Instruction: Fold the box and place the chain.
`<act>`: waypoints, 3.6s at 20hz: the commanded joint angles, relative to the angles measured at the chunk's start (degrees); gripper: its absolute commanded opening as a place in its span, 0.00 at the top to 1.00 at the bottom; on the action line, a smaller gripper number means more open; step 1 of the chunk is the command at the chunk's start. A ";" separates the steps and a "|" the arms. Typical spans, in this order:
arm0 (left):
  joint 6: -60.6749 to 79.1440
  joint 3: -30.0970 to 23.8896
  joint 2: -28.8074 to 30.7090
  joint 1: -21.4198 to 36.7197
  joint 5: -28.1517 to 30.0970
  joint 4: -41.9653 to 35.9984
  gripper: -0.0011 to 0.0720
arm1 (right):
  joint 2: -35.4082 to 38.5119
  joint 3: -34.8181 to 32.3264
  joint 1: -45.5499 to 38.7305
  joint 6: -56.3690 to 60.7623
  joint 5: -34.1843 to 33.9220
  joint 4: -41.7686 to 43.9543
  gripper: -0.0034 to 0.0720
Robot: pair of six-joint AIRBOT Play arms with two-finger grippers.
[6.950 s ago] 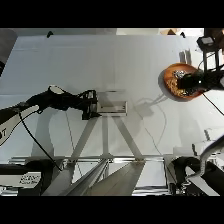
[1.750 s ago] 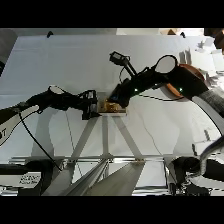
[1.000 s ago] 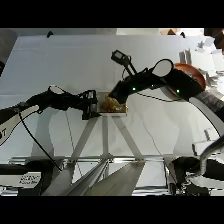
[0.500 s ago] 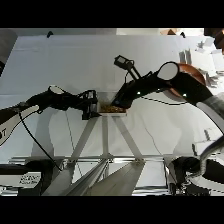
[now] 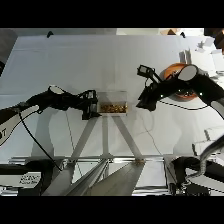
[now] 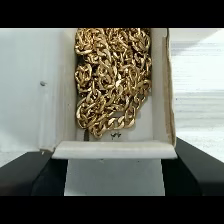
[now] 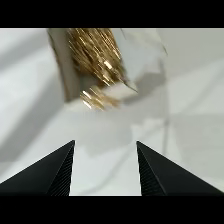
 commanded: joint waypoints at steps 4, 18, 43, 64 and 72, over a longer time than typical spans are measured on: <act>0.00 0.00 0.00 0.02 0.02 0.02 0.61 | -8.09 -3.21 -2.38 -20.33 -4.22 8.61 0.49; 0.00 0.00 0.00 0.02 0.02 0.02 0.61 | -13.27 -3.21 5.18 -27.04 -9.44 18.95 0.82; 0.00 0.00 0.00 0.02 0.02 0.02 0.61 | 1.18 7.98 13.33 17.38 -7.43 0.09 0.50; 0.00 0.00 0.00 0.02 0.02 0.02 0.61 | -30.62 35.93 9.11 21.00 20.63 13.42 0.53; 0.00 0.00 0.00 0.02 0.02 0.02 0.61 | -20.37 25.29 15.56 5.31 4.20 2.43 0.53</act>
